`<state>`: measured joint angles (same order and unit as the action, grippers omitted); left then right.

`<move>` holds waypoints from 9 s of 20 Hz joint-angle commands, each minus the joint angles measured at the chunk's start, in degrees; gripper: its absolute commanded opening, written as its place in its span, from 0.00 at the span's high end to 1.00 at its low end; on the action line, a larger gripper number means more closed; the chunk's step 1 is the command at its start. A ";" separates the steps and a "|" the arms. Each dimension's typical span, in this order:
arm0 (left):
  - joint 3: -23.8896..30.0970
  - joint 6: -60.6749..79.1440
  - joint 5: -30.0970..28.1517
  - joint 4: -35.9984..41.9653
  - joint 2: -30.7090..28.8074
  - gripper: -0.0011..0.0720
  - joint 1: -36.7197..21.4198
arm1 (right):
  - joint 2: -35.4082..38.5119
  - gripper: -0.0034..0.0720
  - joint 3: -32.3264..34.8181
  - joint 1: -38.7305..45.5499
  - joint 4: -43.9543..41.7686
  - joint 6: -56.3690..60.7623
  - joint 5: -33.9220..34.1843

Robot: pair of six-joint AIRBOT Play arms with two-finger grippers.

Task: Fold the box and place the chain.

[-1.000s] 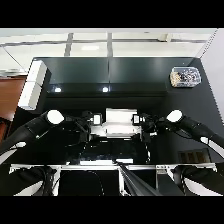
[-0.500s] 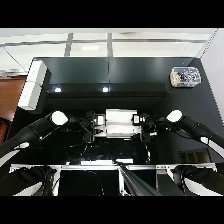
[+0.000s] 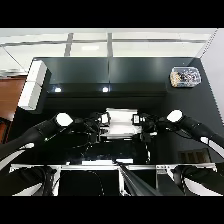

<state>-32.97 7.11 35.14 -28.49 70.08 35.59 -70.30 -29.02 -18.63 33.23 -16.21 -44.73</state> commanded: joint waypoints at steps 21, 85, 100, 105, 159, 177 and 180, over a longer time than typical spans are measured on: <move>-0.98 -27.56 10.01 -19.56 -14.75 0.95 -6.27 | 0.00 0.82 0.00 -0.07 -0.07 0.11 0.00; -25.99 -121.26 24.76 -43.60 14.05 0.54 5.75 | -0.02 0.82 0.00 -0.04 -0.04 0.11 -0.02; -30.84 -136.39 26.93 -52.87 18.67 0.61 12.74 | -0.02 0.82 0.00 -0.07 -0.04 0.11 -0.02; -30.86 -136.41 26.91 -52.87 18.67 0.62 12.74 | -0.02 0.82 0.00 -0.07 -0.07 0.11 -0.02; -33.68 -138.07 29.46 -56.28 19.85 0.95 13.40 | 8.55 0.19 -1.68 -0.07 13.66 13.44 -5.09; -33.68 -137.96 29.46 -56.30 19.85 0.95 13.31 | 3.67 0.89 -1.70 -1.62 -0.81 23.43 -3.52; -33.92 -139.27 29.90 -56.85 19.85 0.95 13.29 | 7.98 0.93 -3.43 2.32 3.78 42.66 -6.73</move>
<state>-66.70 -130.91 64.66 -84.86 89.95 48.95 -64.99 -31.29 -18.85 33.43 11.09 -49.01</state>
